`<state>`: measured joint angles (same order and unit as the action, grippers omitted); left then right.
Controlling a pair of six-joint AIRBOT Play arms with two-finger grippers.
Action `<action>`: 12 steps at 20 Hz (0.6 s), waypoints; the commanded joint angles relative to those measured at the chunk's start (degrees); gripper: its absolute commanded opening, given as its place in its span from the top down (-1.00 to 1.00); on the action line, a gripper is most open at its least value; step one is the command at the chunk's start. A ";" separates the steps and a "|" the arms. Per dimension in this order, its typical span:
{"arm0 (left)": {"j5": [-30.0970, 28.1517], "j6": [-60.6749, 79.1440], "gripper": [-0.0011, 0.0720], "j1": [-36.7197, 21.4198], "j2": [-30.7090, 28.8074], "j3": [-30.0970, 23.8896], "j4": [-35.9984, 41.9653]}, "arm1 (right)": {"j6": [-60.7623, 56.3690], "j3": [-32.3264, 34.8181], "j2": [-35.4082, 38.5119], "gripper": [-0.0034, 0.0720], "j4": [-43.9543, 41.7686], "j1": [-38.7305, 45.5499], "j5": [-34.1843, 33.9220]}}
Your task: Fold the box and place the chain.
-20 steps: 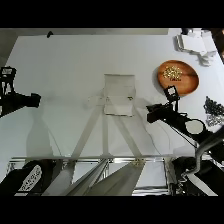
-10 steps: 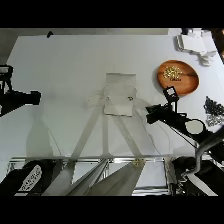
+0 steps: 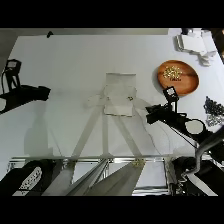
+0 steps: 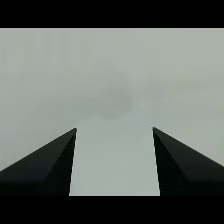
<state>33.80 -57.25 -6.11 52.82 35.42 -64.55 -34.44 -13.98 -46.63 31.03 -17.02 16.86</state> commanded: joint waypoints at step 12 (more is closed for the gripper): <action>35.63 30.49 -0.95 14.91 44.65 46.75 27.76 | 0.00 0.04 -0.04 0.87 0.00 -0.07 0.02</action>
<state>64.86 -32.32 7.94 90.45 76.16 -43.07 -34.41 -13.96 -46.65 31.03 -17.02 16.86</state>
